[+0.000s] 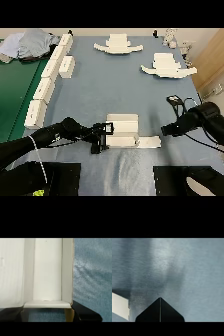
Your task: Fold the box.
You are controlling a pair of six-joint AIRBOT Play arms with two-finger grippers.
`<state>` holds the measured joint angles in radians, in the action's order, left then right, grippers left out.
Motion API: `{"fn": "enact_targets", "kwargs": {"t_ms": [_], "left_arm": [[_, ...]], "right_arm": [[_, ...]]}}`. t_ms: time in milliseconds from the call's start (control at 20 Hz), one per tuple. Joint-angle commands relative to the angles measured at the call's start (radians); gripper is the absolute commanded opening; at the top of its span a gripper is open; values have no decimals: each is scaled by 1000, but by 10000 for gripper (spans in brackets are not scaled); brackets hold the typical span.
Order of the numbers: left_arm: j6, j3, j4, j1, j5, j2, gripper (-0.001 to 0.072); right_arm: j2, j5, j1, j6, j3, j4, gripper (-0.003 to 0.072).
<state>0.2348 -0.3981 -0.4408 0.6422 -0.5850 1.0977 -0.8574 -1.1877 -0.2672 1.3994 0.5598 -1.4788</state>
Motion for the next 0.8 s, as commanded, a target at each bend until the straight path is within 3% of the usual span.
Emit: {"fn": "enact_targets", "kwargs": {"t_ms": [0,150,300,750], "left_arm": [[0,-1,0,0,0,0,429],[0,-1,0,0,0,0,428],[0,-1,0,0,0,0,429],[0,-1,0,0,0,0,429]], "right_arm": [[-55,-8,255,97,-17,-291,2],[-114,-19,422,317,-61,-563,1],[-128,-61,481,507,-108,-762,1],[-135,-39,475,592,-206,-898,1]]}}
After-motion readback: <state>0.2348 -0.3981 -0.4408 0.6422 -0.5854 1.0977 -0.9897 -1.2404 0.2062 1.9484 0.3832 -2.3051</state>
